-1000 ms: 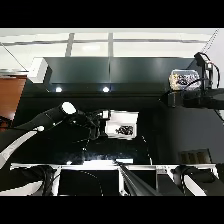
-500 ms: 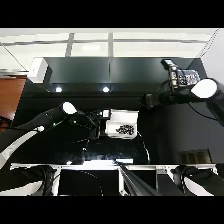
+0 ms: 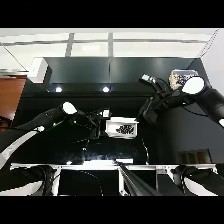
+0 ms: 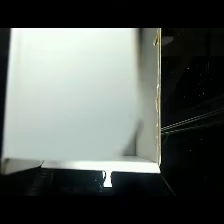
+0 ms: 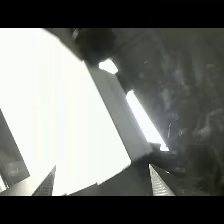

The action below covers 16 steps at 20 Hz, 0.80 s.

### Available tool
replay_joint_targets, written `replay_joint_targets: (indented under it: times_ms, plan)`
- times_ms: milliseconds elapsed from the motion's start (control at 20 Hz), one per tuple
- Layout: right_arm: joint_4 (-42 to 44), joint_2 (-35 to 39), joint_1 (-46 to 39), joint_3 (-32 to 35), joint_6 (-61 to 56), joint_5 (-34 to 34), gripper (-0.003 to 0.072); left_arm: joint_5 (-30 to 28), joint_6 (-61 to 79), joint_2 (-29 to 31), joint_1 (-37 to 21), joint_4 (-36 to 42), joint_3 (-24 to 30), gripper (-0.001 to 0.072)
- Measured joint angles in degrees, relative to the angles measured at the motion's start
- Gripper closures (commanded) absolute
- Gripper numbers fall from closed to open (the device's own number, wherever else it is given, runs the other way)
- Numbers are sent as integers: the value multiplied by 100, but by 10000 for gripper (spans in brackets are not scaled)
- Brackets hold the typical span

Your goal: Fold the box and place the chain.

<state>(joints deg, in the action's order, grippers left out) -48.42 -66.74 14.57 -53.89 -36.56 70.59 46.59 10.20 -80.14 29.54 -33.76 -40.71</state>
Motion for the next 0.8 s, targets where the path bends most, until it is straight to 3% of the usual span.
replay_joint_targets:
  times_ms: [350,800]
  plan:
    - [299,496,289,1001,1296,-780,-27,-9,0,0,0,0,0,356]
    - [37,557,833,1224,1910,-1150,-26,-13,0,0,0,11,0,356]
